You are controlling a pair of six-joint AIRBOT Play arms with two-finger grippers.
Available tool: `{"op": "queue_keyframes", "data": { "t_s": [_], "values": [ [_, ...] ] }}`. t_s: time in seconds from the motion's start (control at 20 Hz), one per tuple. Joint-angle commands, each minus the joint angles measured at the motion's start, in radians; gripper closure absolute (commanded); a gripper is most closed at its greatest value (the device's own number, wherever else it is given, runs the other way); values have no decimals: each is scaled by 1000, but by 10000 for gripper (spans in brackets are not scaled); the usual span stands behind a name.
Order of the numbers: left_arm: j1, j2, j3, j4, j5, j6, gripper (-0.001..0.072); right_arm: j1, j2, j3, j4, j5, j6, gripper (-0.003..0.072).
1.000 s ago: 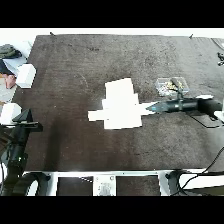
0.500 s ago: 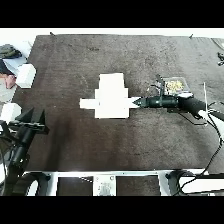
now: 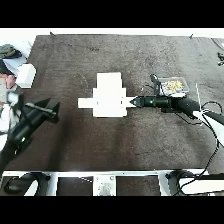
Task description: Fold the box and place the chain.
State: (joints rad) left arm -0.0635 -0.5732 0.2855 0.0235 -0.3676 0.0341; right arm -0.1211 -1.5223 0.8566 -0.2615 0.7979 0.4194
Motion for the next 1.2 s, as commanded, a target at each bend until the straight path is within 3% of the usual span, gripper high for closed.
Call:
{"op": "queue_keyframes", "data": {
  "t_s": [0.0, 0.15, 0.3, 0.5, 0.75, 0.9, 1.15],
  "values": [
    [0, -357, 217, 50, -190, 2, 219, 11, -1, 0, 1, -17, 19, 700],
    [0, -617, 439, 120, -349, -16, 218, 11, -1, 0, -3, -15, 19, 700],
    [-4, -843, 692, 235, -492, -183, 219, 11, -1, 0, -3, -12, 19, 700],
    [-40, -1091, 1048, 455, -651, -464, 219, 11, -1, 0, -3, -12, 2, 700],
    [-69, -1361, 1444, 563, -876, -753, 220, 11, -1, 0, -3, -12, 0, 700],
    [-69, -1478, 1561, 568, -968, -790, 221, 11, -1, 0, -3, -12, 0, 700],
    [-79, -1556, 1576, 565, -956, -782, 221, 11, -1, 0, -3, -12, 0, 700]
  ]
}}
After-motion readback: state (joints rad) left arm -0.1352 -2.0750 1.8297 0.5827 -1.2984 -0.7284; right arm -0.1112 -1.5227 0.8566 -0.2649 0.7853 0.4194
